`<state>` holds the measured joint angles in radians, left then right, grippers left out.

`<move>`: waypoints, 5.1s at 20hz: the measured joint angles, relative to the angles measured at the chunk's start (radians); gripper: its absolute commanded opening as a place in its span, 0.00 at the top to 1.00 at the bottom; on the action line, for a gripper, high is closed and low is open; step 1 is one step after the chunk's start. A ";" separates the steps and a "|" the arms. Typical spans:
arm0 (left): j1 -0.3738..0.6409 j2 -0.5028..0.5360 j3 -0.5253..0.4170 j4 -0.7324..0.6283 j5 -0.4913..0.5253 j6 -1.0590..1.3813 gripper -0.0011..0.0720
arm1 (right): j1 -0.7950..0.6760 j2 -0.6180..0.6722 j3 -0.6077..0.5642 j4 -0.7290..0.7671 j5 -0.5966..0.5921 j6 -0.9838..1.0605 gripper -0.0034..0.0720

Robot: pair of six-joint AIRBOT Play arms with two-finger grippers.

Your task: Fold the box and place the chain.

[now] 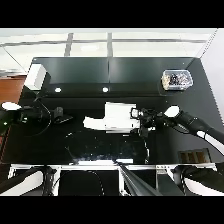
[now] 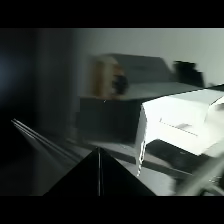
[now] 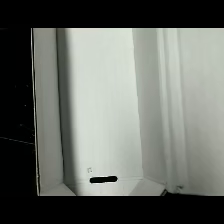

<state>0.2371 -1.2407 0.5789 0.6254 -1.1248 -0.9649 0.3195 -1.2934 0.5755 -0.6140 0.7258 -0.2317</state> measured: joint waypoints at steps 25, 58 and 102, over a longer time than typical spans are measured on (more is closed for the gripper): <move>-0.459 -0.195 0.214 -0.111 -0.009 0.064 0.04 | 0.000 0.000 0.000 0.000 0.000 0.000 0.79; -0.991 -0.364 0.668 0.821 -0.079 -1.095 0.33 | 0.000 0.000 0.000 0.000 0.000 0.000 0.79; -1.030 -0.404 0.716 0.855 -0.083 -1.239 0.95 | 0.000 0.000 0.000 0.001 -0.002 0.002 0.79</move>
<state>-0.7925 -1.6444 1.2945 1.4803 -1.2076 -2.2040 0.3195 -1.2934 0.5755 -0.6132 0.7238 -0.2302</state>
